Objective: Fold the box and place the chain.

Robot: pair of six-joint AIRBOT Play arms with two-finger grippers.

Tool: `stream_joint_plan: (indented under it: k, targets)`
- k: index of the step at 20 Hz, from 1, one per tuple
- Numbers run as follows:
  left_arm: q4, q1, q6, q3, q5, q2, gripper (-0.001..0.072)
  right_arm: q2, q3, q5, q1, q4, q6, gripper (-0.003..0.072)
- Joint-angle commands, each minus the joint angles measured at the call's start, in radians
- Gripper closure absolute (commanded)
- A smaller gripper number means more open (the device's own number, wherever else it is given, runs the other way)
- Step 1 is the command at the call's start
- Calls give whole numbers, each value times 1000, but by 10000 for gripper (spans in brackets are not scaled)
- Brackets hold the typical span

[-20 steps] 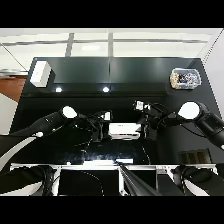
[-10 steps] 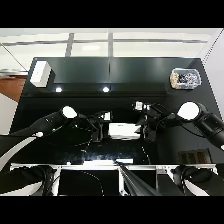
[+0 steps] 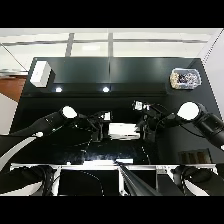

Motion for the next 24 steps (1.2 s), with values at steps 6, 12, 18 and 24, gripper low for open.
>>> stream_joint_plan:
  k: [6,12,18,24]
  targets:
    - [0,-1,0,1,1,-1,234,0,0,0,0,-1,19,485]
    - [0,-1,0,1,1,-1,235,0,0,0,0,-1,19,486]
    - [0,-1,0,1,1,-1,235,0,0,0,0,-1,19,498]
    - [0,-1,0,1,1,-1,235,0,0,1,0,-1,19,600]
